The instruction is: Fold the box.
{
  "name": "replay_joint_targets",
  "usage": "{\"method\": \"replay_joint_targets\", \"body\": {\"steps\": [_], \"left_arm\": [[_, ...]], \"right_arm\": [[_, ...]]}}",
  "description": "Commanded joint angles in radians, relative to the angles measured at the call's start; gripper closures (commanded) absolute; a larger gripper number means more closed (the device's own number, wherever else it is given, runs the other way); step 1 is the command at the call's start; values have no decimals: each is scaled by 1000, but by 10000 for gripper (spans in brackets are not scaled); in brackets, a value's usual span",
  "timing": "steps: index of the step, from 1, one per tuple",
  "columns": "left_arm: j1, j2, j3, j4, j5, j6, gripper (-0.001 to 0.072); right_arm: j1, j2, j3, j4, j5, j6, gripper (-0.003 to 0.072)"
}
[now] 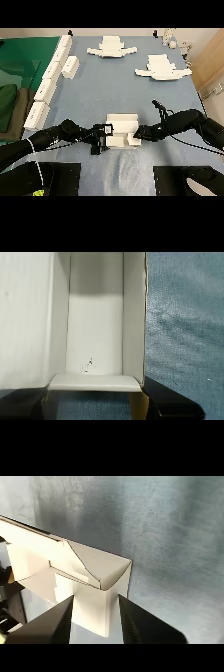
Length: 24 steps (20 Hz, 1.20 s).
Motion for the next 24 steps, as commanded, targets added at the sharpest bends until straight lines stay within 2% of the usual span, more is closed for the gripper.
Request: {"method": "replay_joint_targets", "body": {"steps": [1, 5, 12, 20, 21, 22, 23, 24], "left_arm": [[1, 0, 0, 0, 0, 0, 250], [1, 0, 1, 0, 0, 0, 250], [1, 0, 0, 0, 0, 0, 251], [1, 0, 1, 0, 0, 0, 251], [1, 0, 0, 0, 0, 0, 251], [0, 0, 0, 0, 0, 0, 251], [1, 0, 0, 0, 0, 0, 251], [1, 0, 0, 0, 0, 0, 251]], "right_arm": [[118, -2, 60, -202, 31, 235, 271], [255, -60, 142, -335, 21, 434, 278], [478, -220, 281, -634, -96, 817, 278], [505, -329, 337, -693, -157, 910, 293], [505, -333, 337, -699, -156, 912, 388], [505, -336, 338, -705, -156, 912, 430], [505, -338, 338, -710, -152, 912, 637], [505, -340, 338, -719, -153, 912, 684]]}}
